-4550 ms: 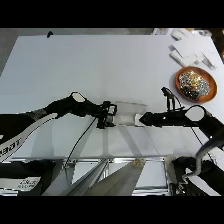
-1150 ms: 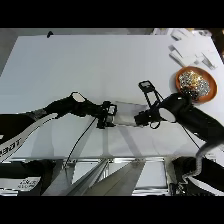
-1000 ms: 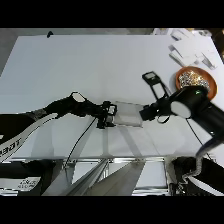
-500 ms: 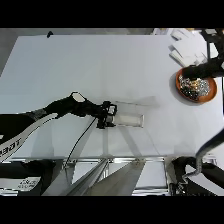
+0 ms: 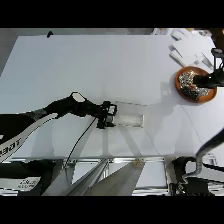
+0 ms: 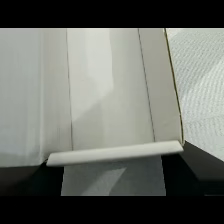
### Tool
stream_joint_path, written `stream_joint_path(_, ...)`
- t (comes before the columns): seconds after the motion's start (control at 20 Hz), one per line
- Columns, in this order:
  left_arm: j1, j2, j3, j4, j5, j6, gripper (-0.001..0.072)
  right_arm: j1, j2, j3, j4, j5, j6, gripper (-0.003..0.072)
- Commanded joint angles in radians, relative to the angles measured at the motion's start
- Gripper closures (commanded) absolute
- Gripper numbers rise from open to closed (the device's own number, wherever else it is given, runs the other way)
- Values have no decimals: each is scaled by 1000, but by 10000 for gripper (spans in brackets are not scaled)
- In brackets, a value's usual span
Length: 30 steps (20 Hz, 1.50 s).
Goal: Fold the box and place the chain.
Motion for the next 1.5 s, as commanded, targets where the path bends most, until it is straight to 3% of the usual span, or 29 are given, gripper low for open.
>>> stream_joint_path(0.0,0,0,1,0,0,0,638,-21,-65,1,10,-2,-3,537)
stream_joint_path(0.5,0,0,1,0,0,0,638,-21,-138,1,54,-10,2,537)
stream_joint_path(0.55,0,0,1,0,0,0,638,-21,-142,1,53,-4,2,563)
stream_joint_path(0.6,0,0,1,0,0,0,638,-21,-147,1,53,5,1,665)
stream_joint_path(0.8,0,0,1,0,0,0,638,-21,-121,1,53,17,-5,673)
stream_joint_path(1.05,0,0,1,0,0,0,638,-21,97,1,77,79,-44,673)
stream_joint_path(1.3,0,0,1,0,0,0,638,-20,420,1,392,200,-145,673)
stream_joint_path(1.45,0,0,1,0,0,0,638,-20,603,1,485,287,-168,673)
